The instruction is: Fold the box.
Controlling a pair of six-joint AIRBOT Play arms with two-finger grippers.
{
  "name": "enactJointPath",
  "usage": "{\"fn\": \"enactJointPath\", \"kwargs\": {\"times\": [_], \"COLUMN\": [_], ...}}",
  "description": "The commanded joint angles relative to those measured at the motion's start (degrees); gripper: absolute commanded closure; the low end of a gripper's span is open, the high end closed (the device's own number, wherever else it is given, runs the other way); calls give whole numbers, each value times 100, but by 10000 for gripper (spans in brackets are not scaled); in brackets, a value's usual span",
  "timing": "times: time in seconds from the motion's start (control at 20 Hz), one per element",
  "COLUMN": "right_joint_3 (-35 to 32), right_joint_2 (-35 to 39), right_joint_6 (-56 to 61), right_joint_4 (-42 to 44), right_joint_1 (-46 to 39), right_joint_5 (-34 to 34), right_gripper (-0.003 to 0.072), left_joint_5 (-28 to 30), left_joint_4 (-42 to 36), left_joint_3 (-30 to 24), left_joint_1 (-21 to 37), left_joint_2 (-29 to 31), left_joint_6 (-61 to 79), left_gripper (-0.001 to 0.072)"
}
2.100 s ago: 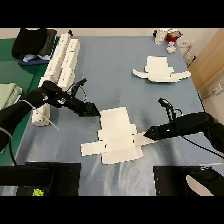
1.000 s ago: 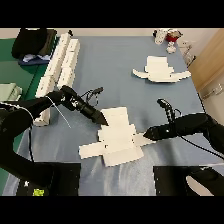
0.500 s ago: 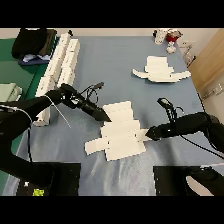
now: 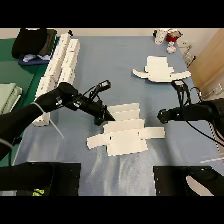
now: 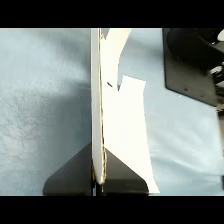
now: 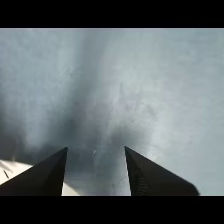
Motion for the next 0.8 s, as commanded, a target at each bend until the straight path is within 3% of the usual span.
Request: {"fn": "enactJointPath", "kwargs": {"times": [0.0, 0.15, 0.25, 0.45, 0.75], "right_joint_3": [363, 361, 361, 354, 354], "right_joint_2": [0, -2, -15, -116, -238], "right_joint_6": [560, 817, 855, 918, 918], "right_joint_4": [-365, -365, -363, -337, -136], "right_joint_1": [-2, -2, -2, 0, 0], "right_joint_5": [142, 352, 433, 472, 468], "right_gripper": [128, 129, 129, 128, 129], "left_joint_5": [1270, 2474, 2850, 2892, 2588], "left_joint_4": [-83, -109, -101, -101, -87], "left_joint_3": [-737, -1547, -1921, -2133, -1867], "left_joint_1": [-459, -1145, -1534, -1917, -1543], "left_joint_2": [1008, 1980, 2286, 2116, 1735], "left_joint_6": [627, 1217, 1237, 1384, 1384], "left_gripper": [700, 698, 697, 696, 696]}}
